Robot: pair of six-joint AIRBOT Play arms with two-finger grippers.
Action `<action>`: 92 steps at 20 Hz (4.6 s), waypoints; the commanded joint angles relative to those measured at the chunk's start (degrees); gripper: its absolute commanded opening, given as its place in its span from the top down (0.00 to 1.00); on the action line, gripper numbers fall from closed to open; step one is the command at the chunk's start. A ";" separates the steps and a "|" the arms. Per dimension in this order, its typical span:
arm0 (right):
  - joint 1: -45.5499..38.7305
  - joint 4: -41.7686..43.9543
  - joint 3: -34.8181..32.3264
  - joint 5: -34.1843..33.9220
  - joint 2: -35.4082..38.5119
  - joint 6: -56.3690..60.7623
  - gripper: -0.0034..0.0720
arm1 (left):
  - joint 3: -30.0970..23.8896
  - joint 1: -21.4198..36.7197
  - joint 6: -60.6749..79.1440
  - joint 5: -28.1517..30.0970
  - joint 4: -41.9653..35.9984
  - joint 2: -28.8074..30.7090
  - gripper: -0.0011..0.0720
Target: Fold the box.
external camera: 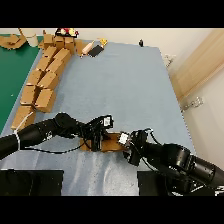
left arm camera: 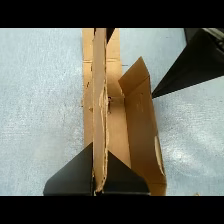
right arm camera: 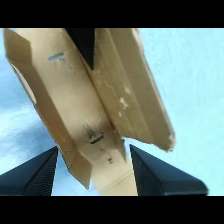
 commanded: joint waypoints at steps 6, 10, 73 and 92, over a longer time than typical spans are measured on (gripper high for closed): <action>-20.39 32.24 -0.31 4.33 -2.60 -45.00 0.00 | 0.04 0.07 0.02 0.02 0.00 0.04 0.97; -32.02 48.72 -0.22 -1.68 -7.52 -64.52 0.00 | 0.04 0.07 0.02 0.02 0.00 0.04 0.97; -30.42 48.70 0.31 -0.26 -18.58 -71.89 0.29 | 0.07 0.07 0.02 0.00 0.00 0.04 0.97; -30.42 48.70 0.31 -0.31 -18.56 -71.89 0.29 | 0.07 0.11 0.00 4.85 -0.02 0.04 0.97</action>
